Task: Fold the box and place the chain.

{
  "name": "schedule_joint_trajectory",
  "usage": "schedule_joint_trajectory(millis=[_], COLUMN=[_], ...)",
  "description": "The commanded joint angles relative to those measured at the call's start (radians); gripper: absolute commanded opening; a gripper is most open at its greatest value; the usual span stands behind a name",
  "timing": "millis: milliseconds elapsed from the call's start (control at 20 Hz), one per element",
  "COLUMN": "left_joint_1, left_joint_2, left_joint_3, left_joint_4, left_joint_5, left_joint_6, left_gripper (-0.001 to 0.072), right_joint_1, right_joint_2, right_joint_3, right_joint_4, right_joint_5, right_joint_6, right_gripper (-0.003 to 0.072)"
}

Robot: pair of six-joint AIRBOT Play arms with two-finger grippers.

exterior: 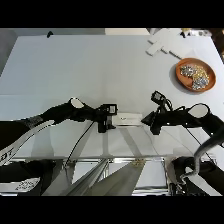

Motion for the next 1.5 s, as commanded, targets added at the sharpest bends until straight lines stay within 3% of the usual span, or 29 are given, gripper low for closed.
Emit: schedule_joint_trajectory(millis=[0,150,300,500,700,850,1000,1100,1150,1200,1300,1450], left_joint_1=[0.0,0.0,0.0,0.0,0.0,-0.001,-0.001,0.0,0.0,-0.001,0.0,-0.001], left_joint_2=[0.001,0.001,0.001,0.001,0.001,0.001,0.001,0.001,0.001,0.001,0.001,0.001], left_joint_3=[-0.001,-0.001,-0.001,-0.001,-0.001,-0.001,-0.001,-0.001,-0.001,-0.001,-0.001,-0.001], left_joint_4=[0.0,0.0,0.0,0.0,0.0,0.0,0.0,0.0,0.0,0.0,0.0,0.0], left_joint_5=[0.0,0.0,0.0,0.0,0.0,0.0,0.0,0.0,0.0,0.0,0.0,-0.001], left_joint_6=[0.0,0.0,0.0,0.0,0.0,0.0,0.0,0.0,0.0,0.0,0.0,0.0], left_gripper=[0.0009,0.0009,0.0009,0.0009,0.0009,0.0009,0.0009,0.0009,0.0009,0.0009,0.0009,0.0009], right_joint_1=[0.0,0.0,0.0,0.0,0.0,0.0,0.0,0.0,0.0,0.0,-0.014,-0.016], right_joint_2=[-0.001,0.0,0.029,0.174,0.321,0.352,0.345,0.345,0.344,0.343,0.324,0.196], right_joint_3=[-0.007,-0.007,-0.005,-0.005,-0.005,-0.005,-0.005,-0.005,-0.005,-0.005,0.031,0.22], right_joint_4=[-0.057,-0.068,0.058,0.188,0.172,-0.032,-0.443,-0.78,-0.892,-0.967,-0.952,-0.902], right_joint_5=[-0.032,-0.053,-0.055,-0.05,-0.05,-0.077,-0.092,-0.004,0.081,0.174,0.256,0.41], right_joint_6=[0.044,0.072,0.04,-0.048,-0.056,0.256,0.769,1.26,1.392,1.435,1.445,1.355], right_gripper=[0.0017,0.0017,0.0016,0.0016,0.0016,0.0017,0.0017,0.0017,0.0017,0.0017,0.0019,0.0018])
